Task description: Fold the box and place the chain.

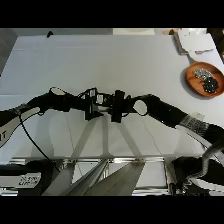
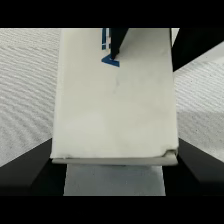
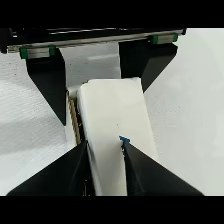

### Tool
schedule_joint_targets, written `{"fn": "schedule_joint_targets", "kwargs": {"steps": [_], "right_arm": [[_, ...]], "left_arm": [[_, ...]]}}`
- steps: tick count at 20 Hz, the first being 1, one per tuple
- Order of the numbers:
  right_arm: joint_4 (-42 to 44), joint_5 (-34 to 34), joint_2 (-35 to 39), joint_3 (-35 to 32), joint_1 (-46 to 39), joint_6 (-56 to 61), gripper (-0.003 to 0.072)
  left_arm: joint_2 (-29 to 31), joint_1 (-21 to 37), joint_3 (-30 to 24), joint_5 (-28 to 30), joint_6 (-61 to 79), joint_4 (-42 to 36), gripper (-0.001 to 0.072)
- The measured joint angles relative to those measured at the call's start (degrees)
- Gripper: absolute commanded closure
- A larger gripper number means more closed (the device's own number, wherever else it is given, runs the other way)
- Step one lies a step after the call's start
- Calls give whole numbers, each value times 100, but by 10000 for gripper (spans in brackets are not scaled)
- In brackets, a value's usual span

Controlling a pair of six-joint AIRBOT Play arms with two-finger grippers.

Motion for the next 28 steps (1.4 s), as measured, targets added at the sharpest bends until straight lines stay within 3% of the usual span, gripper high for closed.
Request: {"fn": "schedule_joint_targets", "kwargs": {"steps": [10,12,13,21,28], "right_arm": [[15,48,494,-22,-4,367,310],[140,22,664,-22,-9,765,619],[269,0,710,-22,-11,970,670],[1788,-61,229,-22,-11,1864,672],[2227,-262,-254,-17,-111,2439,672]], "left_arm": [[0,0,0,-13,0,4,391],[0,0,0,-9,0,4,391],[0,0,0,-9,0,4,391],[0,0,0,-4,-2,2,391],[0,0,0,0,-2,2,391]]}}
